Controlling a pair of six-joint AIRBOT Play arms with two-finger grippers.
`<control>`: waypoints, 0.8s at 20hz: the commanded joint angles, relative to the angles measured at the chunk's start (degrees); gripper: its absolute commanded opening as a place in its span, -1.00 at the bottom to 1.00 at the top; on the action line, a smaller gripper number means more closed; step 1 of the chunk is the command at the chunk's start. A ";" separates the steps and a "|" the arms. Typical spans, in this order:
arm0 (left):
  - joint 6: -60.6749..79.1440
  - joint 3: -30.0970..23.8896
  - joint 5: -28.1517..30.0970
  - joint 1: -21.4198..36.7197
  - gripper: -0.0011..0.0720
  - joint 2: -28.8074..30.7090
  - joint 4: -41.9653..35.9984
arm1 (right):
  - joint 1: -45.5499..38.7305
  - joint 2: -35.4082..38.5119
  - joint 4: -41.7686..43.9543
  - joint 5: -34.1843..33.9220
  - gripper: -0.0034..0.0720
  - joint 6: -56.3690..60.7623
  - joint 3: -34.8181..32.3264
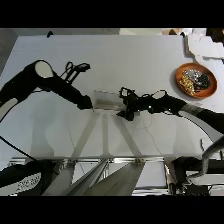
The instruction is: Fold the box and place the chain.
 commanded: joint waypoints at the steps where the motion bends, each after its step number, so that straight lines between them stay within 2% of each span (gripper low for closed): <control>1: 32.63 -2.89 1.20 7.41 0.61 -0.02 -11.19 | 0.00 0.02 -0.02 0.07 0.09 -0.04 0.04; 3: 51.32 -4.17 0.85 11.04 0.62 -1.79 -15.30 | 0.00 0.02 -0.02 0.07 0.09 -0.04 0.04; 5: 64.19 -4.17 0.48 13.55 0.64 -5.14 -17.99 | 0.00 0.02 -0.02 0.07 0.09 -0.04 0.04; 7: 69.24 -4.11 0.70 14.23 0.69 -8.92 -19.43 | 0.00 0.02 -0.02 0.07 0.09 -0.04 0.04; 8: 69.68 -4.11 1.33 14.10 0.87 -10.69 -19.43 | 0.00 0.02 -0.02 0.07 0.09 -0.04 0.04; 9: 70.64 -4.11 2.34 13.64 0.97 -12.41 -19.43 | 0.00 0.02 -0.02 0.07 0.09 -0.04 0.04; 13: 81.02 -4.11 6.62 11.32 0.98 -15.26 -21.44 | 0.00 0.02 -0.02 0.07 0.09 -0.04 0.04; 16: 92.54 -4.11 4.04 11.23 0.99 -15.54 -27.23 | 0.00 0.02 -0.02 0.07 0.09 -0.04 0.04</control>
